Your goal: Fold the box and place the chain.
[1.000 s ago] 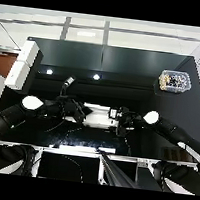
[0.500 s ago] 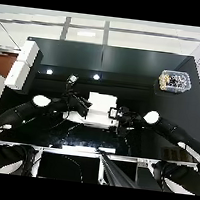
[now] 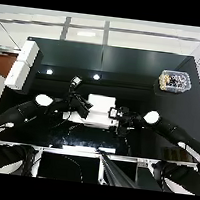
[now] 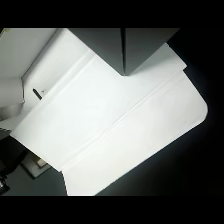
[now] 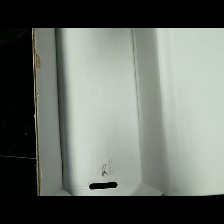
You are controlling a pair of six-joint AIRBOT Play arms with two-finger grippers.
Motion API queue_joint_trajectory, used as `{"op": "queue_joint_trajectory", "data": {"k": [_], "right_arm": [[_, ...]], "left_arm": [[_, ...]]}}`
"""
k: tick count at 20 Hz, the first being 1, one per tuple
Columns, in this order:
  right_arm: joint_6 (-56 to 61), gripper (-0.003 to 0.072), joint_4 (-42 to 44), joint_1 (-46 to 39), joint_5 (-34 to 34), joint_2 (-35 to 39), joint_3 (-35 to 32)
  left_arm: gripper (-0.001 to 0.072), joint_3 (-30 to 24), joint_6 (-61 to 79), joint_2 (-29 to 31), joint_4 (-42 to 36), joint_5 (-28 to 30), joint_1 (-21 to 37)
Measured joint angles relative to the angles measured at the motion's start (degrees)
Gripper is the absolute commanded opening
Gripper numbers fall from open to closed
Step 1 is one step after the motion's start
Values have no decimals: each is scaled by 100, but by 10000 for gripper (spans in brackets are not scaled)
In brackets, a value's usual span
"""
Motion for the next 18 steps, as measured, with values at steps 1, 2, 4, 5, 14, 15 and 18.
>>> {"op": "queue_joint_trajectory", "data": {"k": [1, 2, 4, 5, 14, 15, 18], "right_arm": [[0, 525, 0, 2, 0, 0, 0], [2, 525, 0, 0, 0, 0, 0], [2, 525, 0, 0, 0, 0, 0], [0, 525, 0, 0, 0, 0, 0], [0, 525, -2, 0, 2, 0, 0], [2, 525, -2, 0, 2, 0, 0], [2, 525, -2, 0, 2, 0, 0]], "left_arm": [[29, 50, 0, 59, 122, -120, 68], [30, 111, 0, 153, 267, -258, 173], [30, 210, -2, 404, 603, -603, 479], [30, 247, -2, 566, 782, -890, 699], [696, 319, 846, 1088, 2601, -3274, 2236], [695, 317, 1228, 1025, 2732, -3333, 2203], [695, 306, 2052, 721, 2933, -3298, 1971]]}}
